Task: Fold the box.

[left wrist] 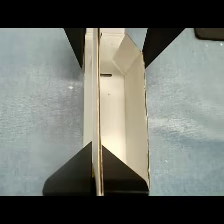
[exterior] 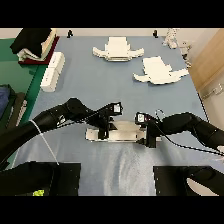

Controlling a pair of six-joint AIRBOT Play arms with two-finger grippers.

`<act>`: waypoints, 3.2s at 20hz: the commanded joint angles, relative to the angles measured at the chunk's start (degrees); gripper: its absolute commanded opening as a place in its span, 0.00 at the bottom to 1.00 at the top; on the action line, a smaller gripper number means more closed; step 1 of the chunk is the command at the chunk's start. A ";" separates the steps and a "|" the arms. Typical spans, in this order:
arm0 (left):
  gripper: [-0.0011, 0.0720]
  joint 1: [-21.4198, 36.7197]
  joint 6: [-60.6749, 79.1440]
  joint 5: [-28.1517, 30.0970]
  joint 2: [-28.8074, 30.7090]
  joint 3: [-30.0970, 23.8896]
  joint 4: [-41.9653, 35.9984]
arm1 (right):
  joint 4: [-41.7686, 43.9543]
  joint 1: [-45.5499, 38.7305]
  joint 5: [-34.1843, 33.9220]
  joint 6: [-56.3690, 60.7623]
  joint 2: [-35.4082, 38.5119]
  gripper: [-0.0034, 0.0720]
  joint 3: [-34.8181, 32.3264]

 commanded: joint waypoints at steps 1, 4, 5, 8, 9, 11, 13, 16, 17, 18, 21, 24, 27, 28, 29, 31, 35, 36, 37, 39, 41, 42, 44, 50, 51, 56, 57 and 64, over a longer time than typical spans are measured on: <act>0.04 0.04 -0.44 -0.50 0.07 1.31 -0.48 | 0.02 -0.02 2.54 0.00 -0.02 1.00 0.02; 0.04 0.04 -0.42 -1.22 -0.26 1.29 -0.63 | 0.04 -0.02 2.45 0.00 -0.04 1.00 0.02; 0.04 0.04 -0.39 -1.53 -0.44 1.29 -0.63 | 0.04 -0.02 2.25 0.00 -0.07 1.00 0.02; 0.04 0.04 -0.31 -1.62 -0.44 1.29 -0.66 | 0.04 0.00 1.79 0.00 -0.52 1.00 -0.04; 0.04 0.04 -0.31 -1.75 -0.44 1.29 -0.66 | 0.04 0.00 1.36 0.00 -0.52 1.00 -0.04; 0.04 0.02 -0.31 -2.05 -0.44 1.27 -0.63 | 0.07 0.04 0.46 0.00 -0.50 1.00 -0.04; 0.04 0.04 -0.31 -2.03 -0.44 1.29 -0.63 | -0.02 1.46 0.70 0.00 -0.50 1.00 -0.11; 0.04 0.02 -0.33 -2.05 -0.44 1.29 -0.63 | -0.66 3.32 3.41 0.00 -0.50 1.00 -1.36; 0.04 0.02 -0.33 -2.05 -0.44 1.27 -0.63 | -1.16 3.32 4.37 0.00 -0.50 1.00 -1.92; 0.04 0.02 -0.33 -2.08 -0.44 1.27 -0.63 | -2.58 3.32 5.09 0.00 -0.50 1.00 -2.34; 0.04 0.02 -0.35 -2.08 -0.44 1.29 -0.63 | -4.31 3.32 6.12 0.35 -0.37 1.00 -2.40; 0.04 0.02 -0.35 -2.05 -0.44 1.27 -0.63 | -4.13 3.34 7.19 0.33 -0.50 0.99 -2.54; 0.04 0.02 -0.35 -2.05 -0.44 1.27 -0.66 | -3.61 3.45 6.99 0.33 -0.50 0.98 -2.54; 0.04 0.02 -0.35 -2.05 -0.44 1.29 -0.63 | -3.45 3.45 6.97 0.31 -0.50 0.96 -2.54; 0.04 0.02 -0.33 -2.05 -0.44 1.27 -0.63 | -3.30 3.45 6.73 0.31 -0.50 0.93 -2.54; 0.04 0.02 -0.35 -2.05 -0.44 1.27 -0.63 | -2.97 3.56 6.25 0.31 -0.48 0.91 -2.54; 0.04 0.02 -0.35 -2.05 -0.44 1.27 -0.63 | -2.51 3.56 6.23 0.31 -0.37 0.92 -2.54; 0.04 0.02 -0.35 -2.05 -0.44 1.27 -0.63 | -2.51 3.56 6.12 0.31 -0.22 0.92 -2.51; 0.04 0.02 -0.35 -2.05 -0.44 1.29 -0.63 | -2.34 3.56 6.03 0.31 0.07 0.92 -2.51; 0.04 0.02 -0.35 -2.01 -0.44 1.27 -0.63 | -2.27 3.56 5.86 0.31 0.31 0.92 -2.51; 0.04 0.02 -0.35 -1.99 -0.44 1.27 -0.63 | -2.19 3.56 5.88 0.31 0.26 0.92 -2.51; 0.04 0.02 -0.33 -1.99 -0.44 1.27 -0.63 | -1.90 3.56 5.88 0.31 0.17 0.92 -2.54; 0.04 0.02 -0.33 -1.92 -0.46 1.27 -0.63 | -1.88 3.56 5.95 0.31 -0.74 0.92 -2.54; 0.04 0.04 -0.35 -1.92 -0.46 1.27 -0.63 | -1.22 3.56 6.58 0.31 -1.86 0.91 -2.54; 0.04 0.02 -0.35 -1.92 -0.44 1.27 -0.63 | -1.25 3.56 6.56 0.31 -2.36 0.91 -2.54; 0.04 0.02 -0.37 -1.97 -0.44 1.29 -0.66 | -1.90 3.54 6.56 0.31 -3.26 0.58 -2.54; 0.04 0.04 -0.35 -1.84 -0.39 1.29 -0.63 | -1.92 3.54 6.58 0.31 -3.23 0.58 -2.49; 0.04 0.02 -0.35 -1.92 -0.39 1.29 -0.72 | -1.90 3.52 6.54 0.31 -3.26 0.59 -2.49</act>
